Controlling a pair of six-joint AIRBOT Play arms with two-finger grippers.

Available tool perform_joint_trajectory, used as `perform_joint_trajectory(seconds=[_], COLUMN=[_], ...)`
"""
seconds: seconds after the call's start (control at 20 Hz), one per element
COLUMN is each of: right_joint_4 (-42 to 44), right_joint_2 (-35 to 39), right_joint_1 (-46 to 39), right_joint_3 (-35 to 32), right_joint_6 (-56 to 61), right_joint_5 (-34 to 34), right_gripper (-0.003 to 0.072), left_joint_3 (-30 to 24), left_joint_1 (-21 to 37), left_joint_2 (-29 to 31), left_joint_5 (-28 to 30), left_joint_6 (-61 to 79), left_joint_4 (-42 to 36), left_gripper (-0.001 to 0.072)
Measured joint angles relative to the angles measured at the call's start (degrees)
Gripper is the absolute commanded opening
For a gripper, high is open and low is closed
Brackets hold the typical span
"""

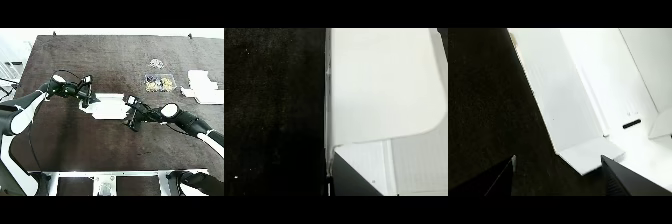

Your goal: Fold the box and place the chain.

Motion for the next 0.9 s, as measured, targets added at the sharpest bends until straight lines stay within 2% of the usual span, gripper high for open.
perform_joint_trajectory(seconds=[0.5,0.9], right_joint_4=[0.0,0.0], right_joint_2=[-1.9,-7.4], right_joint_1=[3.6,5.6], right_joint_3=[0.0,1.0], right_joint_6=[-8.3,-12.2], right_joint_5=[-2.9,-12.7], right_gripper=[0.0639,0.0639], left_joint_3=[0.0,0.0], left_joint_1=[0.0,0.0], left_joint_2=[0.0,0.0], left_joint_5=[-0.1,-0.2], left_joint_6=[0.0,0.0], left_joint_4=[-0.1,-0.2], left_gripper=[0.0021,0.0021])
